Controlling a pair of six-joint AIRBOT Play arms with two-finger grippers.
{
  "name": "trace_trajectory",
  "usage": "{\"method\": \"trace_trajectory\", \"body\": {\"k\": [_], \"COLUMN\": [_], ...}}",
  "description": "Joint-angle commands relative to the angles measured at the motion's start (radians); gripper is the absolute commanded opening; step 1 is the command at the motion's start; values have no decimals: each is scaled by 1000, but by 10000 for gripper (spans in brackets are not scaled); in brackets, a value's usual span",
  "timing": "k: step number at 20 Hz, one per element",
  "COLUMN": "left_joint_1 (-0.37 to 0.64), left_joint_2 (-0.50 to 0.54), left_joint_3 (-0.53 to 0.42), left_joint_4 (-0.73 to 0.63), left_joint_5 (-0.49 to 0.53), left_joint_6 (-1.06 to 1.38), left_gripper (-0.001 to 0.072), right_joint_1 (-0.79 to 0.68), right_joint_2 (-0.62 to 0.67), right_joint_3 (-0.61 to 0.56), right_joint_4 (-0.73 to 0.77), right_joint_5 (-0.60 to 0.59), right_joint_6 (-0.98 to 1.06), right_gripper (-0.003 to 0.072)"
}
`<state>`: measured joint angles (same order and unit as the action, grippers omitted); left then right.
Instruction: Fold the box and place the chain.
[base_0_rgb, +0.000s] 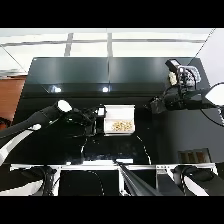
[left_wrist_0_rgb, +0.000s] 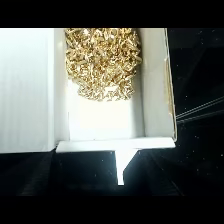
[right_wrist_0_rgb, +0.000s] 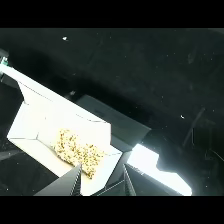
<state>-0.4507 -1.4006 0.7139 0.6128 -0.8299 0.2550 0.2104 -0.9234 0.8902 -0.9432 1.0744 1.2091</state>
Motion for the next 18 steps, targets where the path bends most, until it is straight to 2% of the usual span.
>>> {"method": "trace_trajectory", "body": {"k": [1,8,14,18], "left_joint_1": [-12,-11,-16,-64], "left_joint_2": [-2,3,7,6], "left_joint_3": [2,2,2,2], "left_joint_4": [7,40,-23,-23], "left_joint_5": [0,-19,-6,65], "left_joint_6": [-2,-109,-106,-106], "left_gripper": [709,709,709,709], "right_joint_1": [0,0,0,0], "right_joint_2": [-1,-1,-1,-1], "right_joint_3": [0,0,0,0], "right_joint_4": [0,0,0,0], "right_joint_5": [-9,-9,-9,-10], "right_joint_6": [0,0,0,0], "right_gripper": [307,307,307,307]}}
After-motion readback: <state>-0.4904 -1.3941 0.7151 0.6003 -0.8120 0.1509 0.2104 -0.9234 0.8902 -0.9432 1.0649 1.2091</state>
